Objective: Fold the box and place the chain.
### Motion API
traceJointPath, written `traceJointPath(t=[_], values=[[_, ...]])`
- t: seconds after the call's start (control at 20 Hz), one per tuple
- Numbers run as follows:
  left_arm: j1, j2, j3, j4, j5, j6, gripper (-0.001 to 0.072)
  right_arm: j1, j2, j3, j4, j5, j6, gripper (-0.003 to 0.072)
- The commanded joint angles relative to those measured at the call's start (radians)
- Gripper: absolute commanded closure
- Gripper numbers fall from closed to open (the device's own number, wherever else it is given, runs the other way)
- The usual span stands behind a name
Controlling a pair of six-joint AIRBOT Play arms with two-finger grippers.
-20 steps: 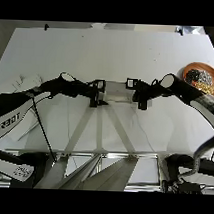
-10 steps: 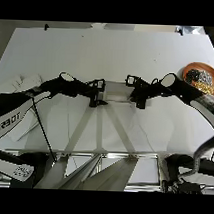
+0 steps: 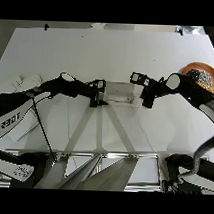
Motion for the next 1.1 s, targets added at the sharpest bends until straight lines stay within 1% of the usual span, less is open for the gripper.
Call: traceJointPath(t=[0.0,0.1,0.25,0.35,0.45,0.6,0.75,0.9,1.05], values=[[0.001,0.0,0.0,0.001,0.001,0.001,0.0554,-0.043,0.068,0.001,-0.173,0.063,0.281,0.0679],[0.001,0.0,0.0,0.001,0.001,0.001,0.0554,-0.13,0.069,0.0,-0.166,0.116,0.377,0.0679],[0.001,0.0,0.0,0.001,0.001,0.001,0.0554,-0.282,0.068,0.0,-0.087,0.164,0.488,0.0679],[0.001,0.0,0.0,0.001,0.001,0.001,0.0554,-0.36,0.06,0.0,-0.016,0.19,0.51,0.0679],[0.001,0.0,0.0,0.001,0.001,0.001,0.0554,-0.406,0.037,-0.001,0.066,0.211,0.51,0.0679],[0.0,0.0,0.0,0.001,0.001,0.0,0.0554,-0.407,-0.031,-0.005,0.167,0.222,0.507,0.0678],[0.0,0.0,0.0,0.001,0.001,0.001,0.0554,-0.374,-0.107,-0.005,0.219,0.218,0.499,0.0678],[0.0,0.0,0.0,0.001,0.001,0.001,0.0554,-0.325,-0.146,-0.005,0.228,0.185,0.5,0.0678],[0.0,0.0,0.0,0.001,0.001,0.001,0.0554,-0.289,-0.164,-0.005,0.289,0.176,0.486,0.068]])
